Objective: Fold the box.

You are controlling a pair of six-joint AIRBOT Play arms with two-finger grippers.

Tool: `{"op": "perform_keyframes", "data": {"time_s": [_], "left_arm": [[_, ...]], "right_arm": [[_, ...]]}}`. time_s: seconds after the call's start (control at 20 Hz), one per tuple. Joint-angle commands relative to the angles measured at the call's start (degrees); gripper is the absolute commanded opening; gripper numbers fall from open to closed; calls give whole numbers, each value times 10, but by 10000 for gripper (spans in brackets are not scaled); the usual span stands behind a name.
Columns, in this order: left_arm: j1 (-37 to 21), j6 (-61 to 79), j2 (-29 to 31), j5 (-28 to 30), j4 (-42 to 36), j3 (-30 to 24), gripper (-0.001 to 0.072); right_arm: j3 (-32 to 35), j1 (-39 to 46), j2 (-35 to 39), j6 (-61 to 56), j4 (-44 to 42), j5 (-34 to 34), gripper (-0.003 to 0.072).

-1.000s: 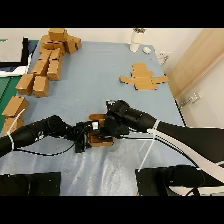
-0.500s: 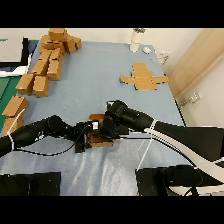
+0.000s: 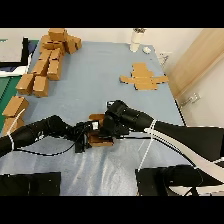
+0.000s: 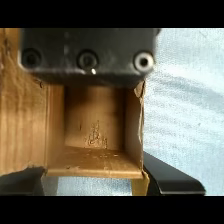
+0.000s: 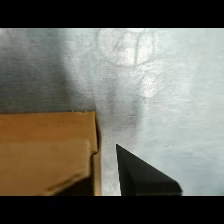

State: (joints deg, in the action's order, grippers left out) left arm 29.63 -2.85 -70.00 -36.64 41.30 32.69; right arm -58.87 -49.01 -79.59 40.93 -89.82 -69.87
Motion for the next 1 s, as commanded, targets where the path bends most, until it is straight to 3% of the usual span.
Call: {"op": "perform_keyframes", "data": {"time_s": [0.0, 0.5, 0.75, 0.95], "left_arm": [[0, 0, 0, 0, 0, 0, 527], [0, 0, 0, 0, 0, 0, 527], [0, 0, 0, 1, 0, 0, 527], [0, 0, 0, 12, 1, 0, 527]], "right_arm": [[-14, 0, 6, 3, -17, -3, 391], [-50, 30, 86, 7, 40, -136, 363], [-49, 40, 85, 19, 98, -137, 351], [-48, 84, 85, 87, 93, -140, 19]]}}
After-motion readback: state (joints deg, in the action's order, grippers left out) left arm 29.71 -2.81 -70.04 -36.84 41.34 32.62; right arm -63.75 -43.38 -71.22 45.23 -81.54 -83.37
